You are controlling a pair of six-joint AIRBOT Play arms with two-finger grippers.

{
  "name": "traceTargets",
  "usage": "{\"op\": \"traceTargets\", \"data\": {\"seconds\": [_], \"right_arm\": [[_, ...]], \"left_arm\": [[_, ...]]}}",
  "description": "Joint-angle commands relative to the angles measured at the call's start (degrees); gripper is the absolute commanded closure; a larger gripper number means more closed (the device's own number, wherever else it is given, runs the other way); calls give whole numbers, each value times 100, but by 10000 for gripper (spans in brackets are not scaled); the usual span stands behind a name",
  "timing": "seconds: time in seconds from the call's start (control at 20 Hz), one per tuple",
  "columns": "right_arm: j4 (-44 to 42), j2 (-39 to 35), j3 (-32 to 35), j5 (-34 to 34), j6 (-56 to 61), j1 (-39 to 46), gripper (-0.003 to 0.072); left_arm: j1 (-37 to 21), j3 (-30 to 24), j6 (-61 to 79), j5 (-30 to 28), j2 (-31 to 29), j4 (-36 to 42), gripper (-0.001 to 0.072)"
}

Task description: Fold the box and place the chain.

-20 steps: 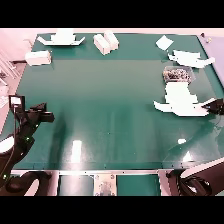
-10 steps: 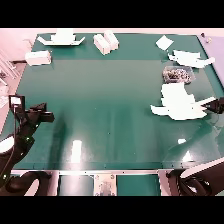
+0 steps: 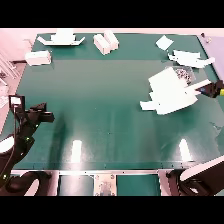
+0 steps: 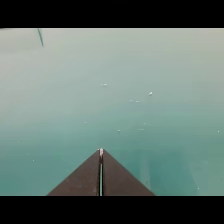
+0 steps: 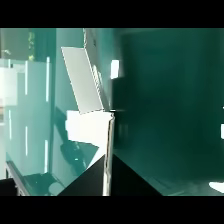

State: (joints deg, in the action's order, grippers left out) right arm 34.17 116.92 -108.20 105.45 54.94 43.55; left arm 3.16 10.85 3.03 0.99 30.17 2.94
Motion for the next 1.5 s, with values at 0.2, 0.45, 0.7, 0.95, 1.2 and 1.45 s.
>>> {"op": "traceTargets", "data": {"seconds": [0.2, 0.45, 0.7, 0.95, 1.2, 1.45], "right_arm": [[-1379, -306, -2, 0, -2, -1543, 679], [-1425, -428, 11, -828, 59, -2356, 681], [-1429, -979, 881, -1932, 101, -2570, 682], [-1473, -1832, 2741, -2782, -144, -2852, 682], [-1563, -2251, 4188, -4059, -304, -3510, 682], [-1869, -2424, 4918, -5174, -662, -4079, 682]], "left_arm": [[2, -2, 0, 0, -4, -2, 690], [2, -2, 0, 0, -4, -2, 690], [2, -2, 0, -2, -4, -2, 690], [2, -2, 0, 0, -4, -2, 690], [2, -2, 0, 2, -4, -2, 690], [0, -2, 0, -2, -4, -2, 690]]}}
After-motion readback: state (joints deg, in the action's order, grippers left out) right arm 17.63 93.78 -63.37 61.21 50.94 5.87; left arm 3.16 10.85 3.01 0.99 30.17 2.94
